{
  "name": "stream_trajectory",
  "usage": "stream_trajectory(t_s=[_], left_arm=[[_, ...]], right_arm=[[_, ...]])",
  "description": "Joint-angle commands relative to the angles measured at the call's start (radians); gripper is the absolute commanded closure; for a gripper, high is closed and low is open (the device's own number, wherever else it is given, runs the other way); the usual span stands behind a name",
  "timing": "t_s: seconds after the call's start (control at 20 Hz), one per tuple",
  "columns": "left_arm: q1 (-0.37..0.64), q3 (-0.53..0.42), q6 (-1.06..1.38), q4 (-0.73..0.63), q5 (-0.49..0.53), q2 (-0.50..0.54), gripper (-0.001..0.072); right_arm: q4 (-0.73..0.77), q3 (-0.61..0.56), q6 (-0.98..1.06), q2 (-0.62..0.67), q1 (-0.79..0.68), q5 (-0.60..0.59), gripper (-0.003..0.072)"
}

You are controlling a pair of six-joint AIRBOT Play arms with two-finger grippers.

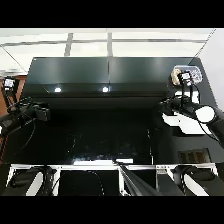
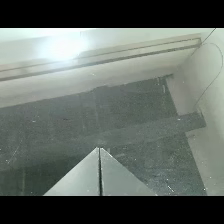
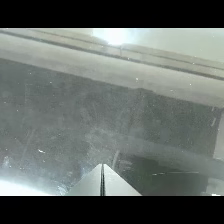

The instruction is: Fold the box and place the chain.

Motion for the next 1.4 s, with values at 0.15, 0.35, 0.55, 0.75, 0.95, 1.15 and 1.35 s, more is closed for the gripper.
stream_trajectory(t_s=[0.15,0.35,0.55,0.75,0.95,1.15,1.35], left_arm=[[-0.001,0.000,0.000,0.000,0.000,0.001,0.0679],[-0.001,0.000,0.001,0.001,0.002,0.001,0.0680],[-0.001,0.000,0.003,0.000,0.061,0.001,0.0679],[-0.002,-0.001,0.000,-0.051,0.201,-0.039,0.0679],[-0.017,0.000,-0.003,-0.199,0.210,-0.196,-0.0007],[-0.045,0.034,-0.003,-0.209,0.121,-0.327,-0.0001],[-0.045,0.063,-0.003,-0.159,0.052,-0.333,-0.0001]], right_arm=[[0.000,0.000,0.000,0.000,0.000,0.000,0.0661],[0.000,0.000,0.000,0.000,0.000,0.000,0.0660],[0.000,0.000,0.000,0.000,0.000,0.000,0.0660],[0.138,0.000,0.000,-0.001,0.000,-0.023,0.0660],[0.181,0.000,0.001,-0.032,0.000,-0.103,-0.0034],[0.026,0.067,0.082,-0.037,-0.150,0.042,-0.0034],[-0.277,0.241,0.320,-0.089,-0.674,0.147,-0.0034]])
